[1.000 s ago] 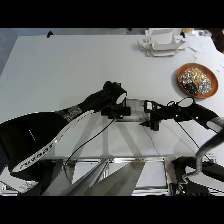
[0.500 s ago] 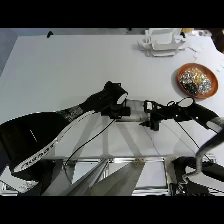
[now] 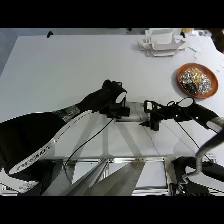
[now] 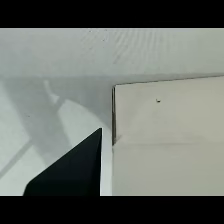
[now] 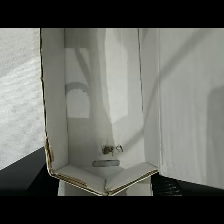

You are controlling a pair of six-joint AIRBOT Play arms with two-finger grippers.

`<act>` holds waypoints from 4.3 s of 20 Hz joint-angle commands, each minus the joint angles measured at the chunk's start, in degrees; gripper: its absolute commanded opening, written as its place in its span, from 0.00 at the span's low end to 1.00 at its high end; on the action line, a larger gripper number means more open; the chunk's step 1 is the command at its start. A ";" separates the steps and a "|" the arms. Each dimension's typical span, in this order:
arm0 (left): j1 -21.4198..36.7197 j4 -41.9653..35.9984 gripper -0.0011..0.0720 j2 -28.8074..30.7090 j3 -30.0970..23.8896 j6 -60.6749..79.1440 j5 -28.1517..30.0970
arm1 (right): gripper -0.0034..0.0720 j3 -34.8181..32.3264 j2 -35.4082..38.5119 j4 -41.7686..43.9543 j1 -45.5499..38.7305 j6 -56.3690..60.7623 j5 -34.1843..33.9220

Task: Fold the box and place the chain.

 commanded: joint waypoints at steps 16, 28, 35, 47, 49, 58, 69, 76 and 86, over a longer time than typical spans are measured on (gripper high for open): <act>-0.02 -3.37 0.46 0.20 0.02 0.90 0.79 | 0.55 0.07 0.00 0.07 0.02 0.00 0.00; 8.74 -6.45 0.74 18.21 -1.60 56.87 -10.84 | 0.55 0.07 0.00 0.02 0.02 0.00 0.02; 19.37 -29.79 0.79 23.80 -26.36 121.48 10.71 | 0.55 0.07 0.00 0.02 0.02 -0.02 0.02; 20.79 -53.07 0.98 10.78 -30.84 144.96 26.51 | 0.55 0.07 0.00 0.02 0.02 0.00 0.02; 20.61 -53.09 0.98 10.78 -30.84 145.28 25.05 | 0.55 0.07 0.00 0.02 0.02 -0.02 0.02; 19.45 -53.27 0.98 10.78 -30.84 148.78 21.14 | 0.55 0.07 0.00 0.02 0.02 -0.02 0.02; 16.28 -55.78 0.97 7.78 -30.84 148.76 22.91 | 0.55 0.07 0.00 0.00 0.02 0.00 0.02; 16.02 -55.69 0.19 7.56 -30.84 148.39 25.35 | 0.55 0.07 0.00 0.00 0.02 -0.02 0.02; 16.02 -55.67 0.20 7.58 -30.84 148.39 25.40 | 0.55 0.07 0.00 0.02 0.02 0.00 0.02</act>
